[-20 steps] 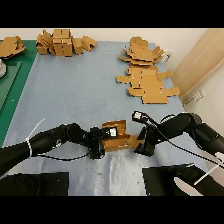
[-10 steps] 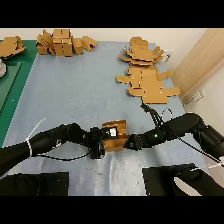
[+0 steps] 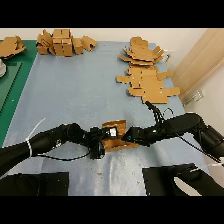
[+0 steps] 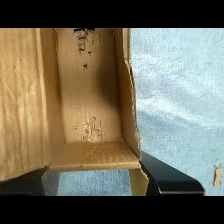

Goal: Fold the box.

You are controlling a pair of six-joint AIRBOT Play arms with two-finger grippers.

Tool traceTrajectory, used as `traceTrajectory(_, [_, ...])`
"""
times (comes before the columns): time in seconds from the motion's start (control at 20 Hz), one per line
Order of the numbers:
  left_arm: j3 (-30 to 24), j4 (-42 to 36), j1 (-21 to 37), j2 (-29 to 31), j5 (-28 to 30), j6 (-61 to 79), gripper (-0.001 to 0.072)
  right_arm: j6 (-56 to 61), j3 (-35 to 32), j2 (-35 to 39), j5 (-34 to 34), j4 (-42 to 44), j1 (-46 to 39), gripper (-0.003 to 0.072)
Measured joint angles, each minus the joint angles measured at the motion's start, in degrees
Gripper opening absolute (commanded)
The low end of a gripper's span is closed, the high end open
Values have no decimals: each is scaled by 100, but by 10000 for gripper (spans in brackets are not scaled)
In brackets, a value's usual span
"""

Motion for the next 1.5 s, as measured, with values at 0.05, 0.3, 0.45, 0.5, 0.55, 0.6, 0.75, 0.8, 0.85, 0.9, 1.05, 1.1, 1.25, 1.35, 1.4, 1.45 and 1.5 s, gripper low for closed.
traceTrajectory(0.05, [0,-2,-2,0,7,0,531,39,0,0,11,20,0,704])
traceTrajectory(0.3, [0,149,17,11,24,2,531,232,0,0,76,61,0,650])
traceTrajectory(0.45, [0,304,28,22,-50,2,531,264,0,0,103,68,0,413])
traceTrajectory(0.5, [0,378,31,33,-83,2,531,278,0,0,120,76,0,413])
traceTrajectory(0.55, [0,446,35,59,-133,2,531,278,0,0,129,81,0,413])
traceTrajectory(0.6, [0,531,50,90,-179,2,531,280,0,0,131,83,0,413])
traceTrajectory(0.75, [0,684,164,205,-352,7,531,282,0,-2,181,85,0,330])
traceTrajectory(0.8, [0,708,227,232,-400,7,531,284,0,-2,201,83,0,231])
traceTrajectory(0.85, [0,721,284,249,-444,7,531,286,0,-2,227,85,0,63])
traceTrajectory(0.9, [0,728,343,262,-494,7,531,289,0,-2,234,87,0,5])
traceTrajectory(1.05, [0,739,442,284,-586,7,531,297,0,-22,258,107,22,5])
traceTrajectory(1.1, [0,743,455,289,-603,9,531,293,0,-52,264,127,24,5])
traceTrajectory(1.25, [0,745,485,291,-632,7,531,17,0,-269,343,348,33,4])
traceTrajectory(1.35, [0,745,490,297,-640,7,531,-339,2,-494,501,654,39,4])
traceTrajectory(1.4, [0,745,492,297,-645,7,531,-588,13,-645,584,857,39,4])
traceTrajectory(1.45, [0,748,496,297,-649,7,531,-855,39,-804,640,1060,39,4])
traceTrajectory(1.5, [0,745,496,297,-651,7,531,-1113,85,-949,704,1226,42,4])
